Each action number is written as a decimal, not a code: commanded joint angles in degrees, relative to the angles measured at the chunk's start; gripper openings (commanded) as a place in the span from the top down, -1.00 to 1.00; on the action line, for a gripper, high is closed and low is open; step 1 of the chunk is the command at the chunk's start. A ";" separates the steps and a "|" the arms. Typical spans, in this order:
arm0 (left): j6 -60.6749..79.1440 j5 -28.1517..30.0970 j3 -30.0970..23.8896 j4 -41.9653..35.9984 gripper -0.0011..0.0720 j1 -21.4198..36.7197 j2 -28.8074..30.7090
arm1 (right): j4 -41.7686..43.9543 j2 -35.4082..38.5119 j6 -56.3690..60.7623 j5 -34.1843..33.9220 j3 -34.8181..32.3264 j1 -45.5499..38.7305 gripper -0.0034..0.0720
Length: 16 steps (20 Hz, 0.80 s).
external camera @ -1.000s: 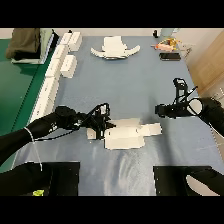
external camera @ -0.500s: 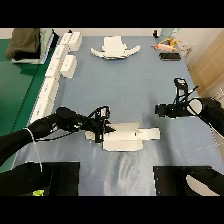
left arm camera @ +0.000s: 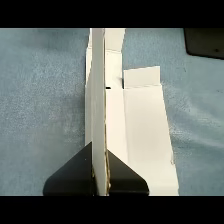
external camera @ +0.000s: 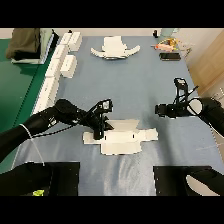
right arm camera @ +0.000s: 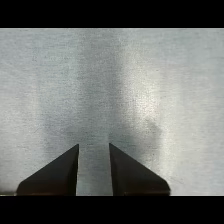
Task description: Fold the box.
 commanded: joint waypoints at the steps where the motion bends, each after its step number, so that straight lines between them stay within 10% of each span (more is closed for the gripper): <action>1: -0.33 -0.94 0.59 -0.11 0.93 -0.42 0.13 | 0.02 0.04 0.00 0.00 0.04 0.00 0.11; 16: 4.74 1.22 -1.84 -3.30 0.93 -1.29 -2.75 | 1.27 0.04 0.00 0.02 0.04 0.00 0.11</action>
